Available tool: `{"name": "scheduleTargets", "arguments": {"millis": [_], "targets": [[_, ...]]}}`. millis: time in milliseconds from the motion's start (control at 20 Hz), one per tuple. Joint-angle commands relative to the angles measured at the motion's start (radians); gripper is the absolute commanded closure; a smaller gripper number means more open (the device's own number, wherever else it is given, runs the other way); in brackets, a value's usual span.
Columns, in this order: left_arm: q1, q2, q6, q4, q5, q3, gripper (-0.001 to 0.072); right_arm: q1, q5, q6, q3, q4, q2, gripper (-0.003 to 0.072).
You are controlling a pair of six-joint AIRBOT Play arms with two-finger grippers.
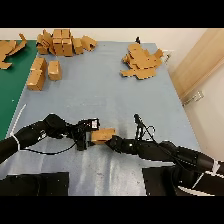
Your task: Fold the box.
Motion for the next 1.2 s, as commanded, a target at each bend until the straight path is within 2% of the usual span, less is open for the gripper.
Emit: {"name": "scheduleTargets", "arguments": {"millis": [0,300,1000,1150], "targets": [[0.000,0.000,0.001,0.000,0.000,0.000,0.0188,-0.003,0.022,0.000,0.000,-0.009,0.023,0.0686],[0.000,0.000,0.001,0.000,0.000,0.000,0.0188,-0.089,0.018,0.000,-0.001,-0.050,0.003,0.0685],[0.000,0.000,0.001,0.000,0.000,0.000,0.0188,-0.087,-0.023,-0.001,-0.001,-0.057,-0.047,0.0685],[0.000,0.000,0.001,0.000,0.000,0.000,0.0188,-0.087,-0.046,-0.082,0.009,-0.057,-0.010,0.0683]]}}
